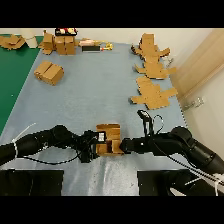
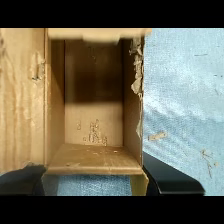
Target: Fold the box.
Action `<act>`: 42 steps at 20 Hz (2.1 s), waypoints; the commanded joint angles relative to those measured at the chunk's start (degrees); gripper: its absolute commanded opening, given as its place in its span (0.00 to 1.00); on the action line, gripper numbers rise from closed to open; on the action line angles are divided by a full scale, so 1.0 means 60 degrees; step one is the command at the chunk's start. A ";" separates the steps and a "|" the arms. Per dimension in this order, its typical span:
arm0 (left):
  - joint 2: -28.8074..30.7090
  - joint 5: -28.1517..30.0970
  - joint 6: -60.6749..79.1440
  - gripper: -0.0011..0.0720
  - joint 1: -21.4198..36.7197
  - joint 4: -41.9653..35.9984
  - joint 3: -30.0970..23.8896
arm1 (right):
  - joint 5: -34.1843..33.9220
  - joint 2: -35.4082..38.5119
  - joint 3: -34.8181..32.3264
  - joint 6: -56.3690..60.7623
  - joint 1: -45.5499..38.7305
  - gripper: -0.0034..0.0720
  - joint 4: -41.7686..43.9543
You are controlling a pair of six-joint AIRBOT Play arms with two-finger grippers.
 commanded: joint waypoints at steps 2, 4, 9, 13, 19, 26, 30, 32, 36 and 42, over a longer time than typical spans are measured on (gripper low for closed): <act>0.0000 0.0000 0.0000 0.51 0.0004 0.0000 0.0000 | 0.0262 -0.0994 0.0248 -0.0007 0.0375 0.65 -0.0120; 0.0000 -0.0004 0.0000 0.51 0.0004 0.0000 0.0000 | 0.0240 -0.1410 0.0510 0.0000 0.0539 0.62 -0.0350; 0.0000 -0.0004 0.0000 0.51 0.0004 0.0000 0.0000 | -0.0171 -0.2266 0.0860 0.0772 0.0801 0.57 -0.1075; 0.0000 0.0000 0.0000 0.51 0.0004 0.0000 0.0000 | -0.0295 -0.2350 0.1075 0.1537 0.0969 0.52 -0.1552; 0.0000 -0.0004 0.0000 0.51 0.0004 0.0000 0.0000 | -0.0998 -0.2758 0.1723 0.3031 0.1705 0.52 -0.2211; 0.0000 -0.0004 0.0000 0.51 0.0004 0.0000 0.0000 | -0.2565 -0.4790 0.3493 0.3752 0.2353 0.46 -0.2761; 0.0000 -0.0004 0.0000 0.51 0.0004 0.0000 0.0000 | -0.3246 -0.5089 0.3697 0.3781 0.2375 0.39 -0.2845; 0.0000 -0.0004 0.0000 0.51 0.0004 0.0000 0.0000 | -0.3475 -0.5089 0.3697 0.3807 0.2375 0.33 -0.2929; 0.0000 -0.0004 0.0000 0.51 0.0004 0.0000 0.0000 | -0.3668 -0.5089 0.3697 0.3847 0.2375 0.17 -0.3016; 0.0000 -0.0004 0.0000 0.51 0.0004 0.0000 0.0000 | -0.3308 -0.5089 0.3697 0.3796 0.2390 0.05 -0.3009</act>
